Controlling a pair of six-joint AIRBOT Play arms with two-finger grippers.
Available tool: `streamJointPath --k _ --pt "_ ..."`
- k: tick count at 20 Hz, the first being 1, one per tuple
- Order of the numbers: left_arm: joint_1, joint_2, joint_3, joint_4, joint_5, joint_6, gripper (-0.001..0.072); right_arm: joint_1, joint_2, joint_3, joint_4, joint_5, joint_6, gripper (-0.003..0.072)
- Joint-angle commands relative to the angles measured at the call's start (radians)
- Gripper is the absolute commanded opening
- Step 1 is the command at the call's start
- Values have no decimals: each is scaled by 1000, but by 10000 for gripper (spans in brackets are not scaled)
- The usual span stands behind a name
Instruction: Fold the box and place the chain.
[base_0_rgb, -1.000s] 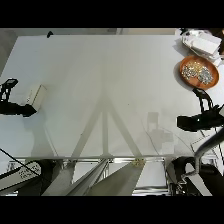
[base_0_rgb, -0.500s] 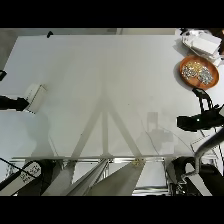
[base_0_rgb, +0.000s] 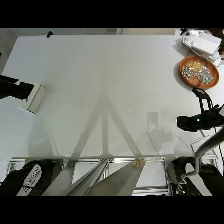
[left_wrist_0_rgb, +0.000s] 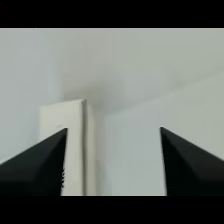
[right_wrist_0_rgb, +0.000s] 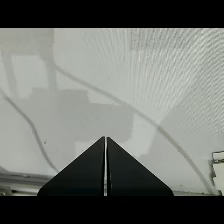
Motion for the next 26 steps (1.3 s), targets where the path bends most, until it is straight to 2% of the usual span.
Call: streamJointPath --k 1,2,15,18,26 --pt "-113 32 1 -22 -117 0 444 -1 1 0 0 0 0 11" --pt "-126 22 1 -22 -153 0 386 -1 1 0 0 1 0 11" --pt "-146 -69 0 -23 -195 0 398 -1 1 0 0 1 0 11" --pt "-146 -79 0 -22 -213 0 516 -1 1 0 0 1 0 11" --pt "-146 -79 0 -22 -236 0 518 -1 1 0 0 1 0 11"
